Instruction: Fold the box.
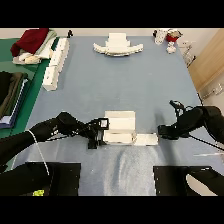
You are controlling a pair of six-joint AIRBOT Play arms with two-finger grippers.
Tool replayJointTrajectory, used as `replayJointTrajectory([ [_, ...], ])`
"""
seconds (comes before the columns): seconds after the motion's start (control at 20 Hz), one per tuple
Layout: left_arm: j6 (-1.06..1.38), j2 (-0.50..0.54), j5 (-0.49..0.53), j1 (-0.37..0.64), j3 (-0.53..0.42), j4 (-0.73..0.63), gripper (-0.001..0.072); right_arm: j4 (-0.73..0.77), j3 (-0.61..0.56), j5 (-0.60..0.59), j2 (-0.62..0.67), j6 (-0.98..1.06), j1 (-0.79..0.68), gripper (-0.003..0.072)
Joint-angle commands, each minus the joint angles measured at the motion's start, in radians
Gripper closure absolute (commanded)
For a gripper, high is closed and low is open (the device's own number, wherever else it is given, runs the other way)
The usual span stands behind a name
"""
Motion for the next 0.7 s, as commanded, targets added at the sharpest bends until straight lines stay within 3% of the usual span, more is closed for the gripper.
replayJointTrajectory([
  [0.0,0.000,0.000,0.000,0.000,0.001,0.000,0.0294,0.257,-0.085,0.076,0.000,-0.093,-0.036,0.0684],
  [0.25,0.000,0.000,0.000,0.000,0.001,0.000,0.0294,0.449,-0.116,0.090,0.007,-0.199,-0.007,0.0683],
  [0.65,0.000,0.000,0.000,0.000,0.001,0.000,0.0295,0.459,-0.099,0.128,0.008,-0.195,0.101,0.0683],
])
